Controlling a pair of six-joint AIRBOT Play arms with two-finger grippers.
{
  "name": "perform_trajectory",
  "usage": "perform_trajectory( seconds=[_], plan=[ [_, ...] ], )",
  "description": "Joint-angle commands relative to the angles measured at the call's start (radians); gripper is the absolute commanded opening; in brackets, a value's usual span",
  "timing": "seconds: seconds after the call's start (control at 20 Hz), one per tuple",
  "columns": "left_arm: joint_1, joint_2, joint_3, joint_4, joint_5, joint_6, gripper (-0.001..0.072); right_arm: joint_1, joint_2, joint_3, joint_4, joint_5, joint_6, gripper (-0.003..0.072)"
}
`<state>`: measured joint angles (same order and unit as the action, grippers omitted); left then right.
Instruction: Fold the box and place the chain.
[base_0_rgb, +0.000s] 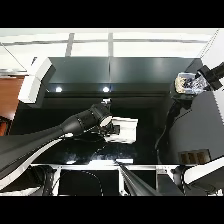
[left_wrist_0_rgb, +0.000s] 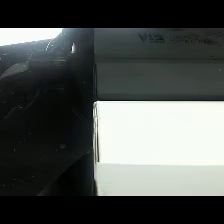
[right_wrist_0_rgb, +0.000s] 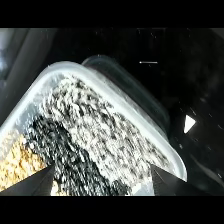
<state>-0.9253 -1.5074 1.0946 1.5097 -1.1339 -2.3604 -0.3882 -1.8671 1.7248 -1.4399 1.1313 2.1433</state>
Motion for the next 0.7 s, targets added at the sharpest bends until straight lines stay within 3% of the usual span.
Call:
perform_trajectory(
  seconds=[0.0,0.1,0.2,0.45,0.5,0.55,0.6,0.65],
  plan=[
    [0.001,0.0,0.0,0.0,-0.001,0.0,0.0026,0.0,-0.031,0.004,-0.005,-0.047,0.037,0.0682],
    [0.001,0.0,0.0,0.001,-0.001,0.0,0.0026,0.0,-0.038,0.004,-0.004,-0.078,0.044,0.0676],
    [0.001,0.0,0.0,0.0,-0.001,0.0,0.0026,0.0,-0.041,0.004,-0.005,-0.101,0.044,0.0565],
    [0.001,0.0,0.0,0.0,-0.001,0.0,0.0026,0.006,-0.07,0.004,0.009,-0.101,0.023,0.0551],
    [0.001,0.0,0.0,0.0,-0.001,0.0,0.0026,0.009,-0.078,0.004,0.029,-0.096,-0.006,0.0379],
    [0.001,0.0,0.0,0.0,-0.001,0.0,0.0026,0.01,-0.08,0.004,0.052,-0.097,-0.042,0.0132],
    [0.001,0.0,0.0,0.0,-0.001,0.0,0.0026,0.01,-0.076,0.005,0.063,-0.098,-0.059,0.001],
    [0.001,0.0,0.0,0.0,-0.001,0.0,0.0026,0.01,-0.066,0.006,0.058,-0.094,-0.063,0.001]
  ],
)
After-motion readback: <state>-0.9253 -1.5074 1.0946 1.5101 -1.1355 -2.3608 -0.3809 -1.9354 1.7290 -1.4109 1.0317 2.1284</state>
